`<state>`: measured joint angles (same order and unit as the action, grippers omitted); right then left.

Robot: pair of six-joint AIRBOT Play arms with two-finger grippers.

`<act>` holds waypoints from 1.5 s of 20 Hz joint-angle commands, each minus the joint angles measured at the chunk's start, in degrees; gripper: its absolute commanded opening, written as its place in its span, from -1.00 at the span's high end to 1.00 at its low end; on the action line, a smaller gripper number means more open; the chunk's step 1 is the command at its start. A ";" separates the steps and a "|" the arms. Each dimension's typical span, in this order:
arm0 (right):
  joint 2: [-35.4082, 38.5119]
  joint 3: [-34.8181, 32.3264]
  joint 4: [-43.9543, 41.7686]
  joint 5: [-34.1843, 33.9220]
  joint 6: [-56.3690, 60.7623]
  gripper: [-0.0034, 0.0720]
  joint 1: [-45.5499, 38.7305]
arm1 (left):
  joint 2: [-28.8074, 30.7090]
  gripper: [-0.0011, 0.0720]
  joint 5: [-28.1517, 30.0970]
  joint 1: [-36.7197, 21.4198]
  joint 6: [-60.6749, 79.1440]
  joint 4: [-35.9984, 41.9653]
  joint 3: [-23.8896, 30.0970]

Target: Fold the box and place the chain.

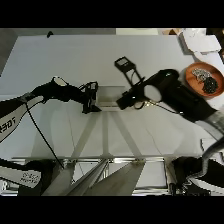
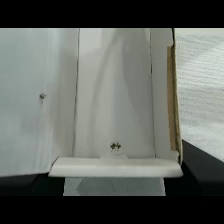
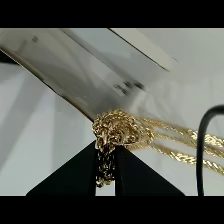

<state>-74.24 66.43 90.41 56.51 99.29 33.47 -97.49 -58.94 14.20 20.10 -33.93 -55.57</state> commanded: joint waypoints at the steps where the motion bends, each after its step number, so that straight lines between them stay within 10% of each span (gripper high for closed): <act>1: -3.65 0.04 -0.09 -11.80 5.14 0.89 4.00 | 0.02 0.27 0.00 -0.04 0.02 0.00 -0.02; 10: -5.44 0.04 3.19 -23.76 5.92 0.89 4.94 | 0.02 0.27 0.00 -0.04 0.02 0.00 -0.02; 22: -11.19 0.04 3.04 -13.55 5.99 0.88 3.43 | 0.02 0.27 0.00 -0.04 0.02 0.00 -0.02; 30: -4.94 0.11 1.49 -7.23 3.06 0.23 3.41 | 0.02 0.27 0.00 -0.04 0.02 0.00 -0.02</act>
<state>-82.02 66.48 91.98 46.44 104.57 36.91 -97.49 -58.94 14.20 20.12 -33.93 -55.57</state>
